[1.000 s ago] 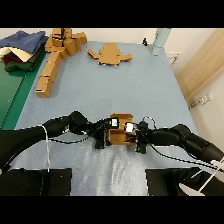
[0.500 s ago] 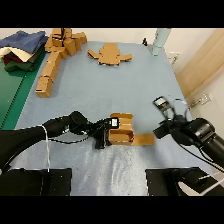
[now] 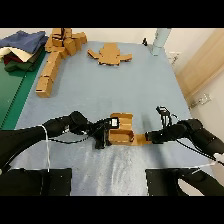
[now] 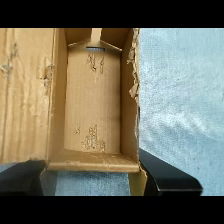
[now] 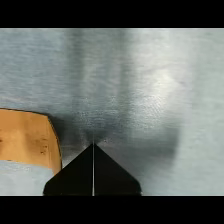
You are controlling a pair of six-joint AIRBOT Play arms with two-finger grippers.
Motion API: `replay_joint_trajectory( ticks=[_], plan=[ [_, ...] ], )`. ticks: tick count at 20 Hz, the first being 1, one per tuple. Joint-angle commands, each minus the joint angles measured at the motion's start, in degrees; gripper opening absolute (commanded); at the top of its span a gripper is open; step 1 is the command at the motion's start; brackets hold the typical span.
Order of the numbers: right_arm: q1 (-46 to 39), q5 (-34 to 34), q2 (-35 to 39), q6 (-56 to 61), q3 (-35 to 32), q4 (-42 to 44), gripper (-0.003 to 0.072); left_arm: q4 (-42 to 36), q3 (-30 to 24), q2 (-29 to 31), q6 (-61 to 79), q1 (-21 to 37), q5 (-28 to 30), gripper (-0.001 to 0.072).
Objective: Fold the box.
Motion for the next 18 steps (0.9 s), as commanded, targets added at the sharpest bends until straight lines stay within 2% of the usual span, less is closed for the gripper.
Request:
replay_joint_trajectory(
  ticks=[1,5,8,14,15,16,18],
  plan=[
    [2.8,1.5,-2.6,-4.1,-0.2,9.6,0.0002,0.0,0.0,0.0,0.0,0.0,0.0,0.0521],
    [7.3,1.4,2.1,-3.3,0.5,10.2,0.0002,0.0,0.0,0.0,0.0,0.0,0.0,0.0521],
    [7.6,1.0,4.9,-1.0,0.6,10.3,0.0002,0.0,0.0,0.0,0.0,0.0,0.0,0.0521],
    [7.6,1.0,6.2,-1.0,2.9,10.7,0.0020,0.0,0.0,0.0,0.0,0.0,0.0,0.0521],
    [7.6,1.0,6.2,-1.0,3.5,10.7,0.0133,0.0,0.0,0.0,0.0,0.0,0.0,0.0521],
    [7.6,1.0,6.2,-1.0,4.1,10.7,0.0320,0.0,0.0,0.0,0.0,0.0,0.0,0.0521],
    [7.6,1.2,6.2,-0.9,5.0,10.8,0.0332,0.0,0.0,0.0,0.0,0.0,0.0,0.0521]
  ],
)
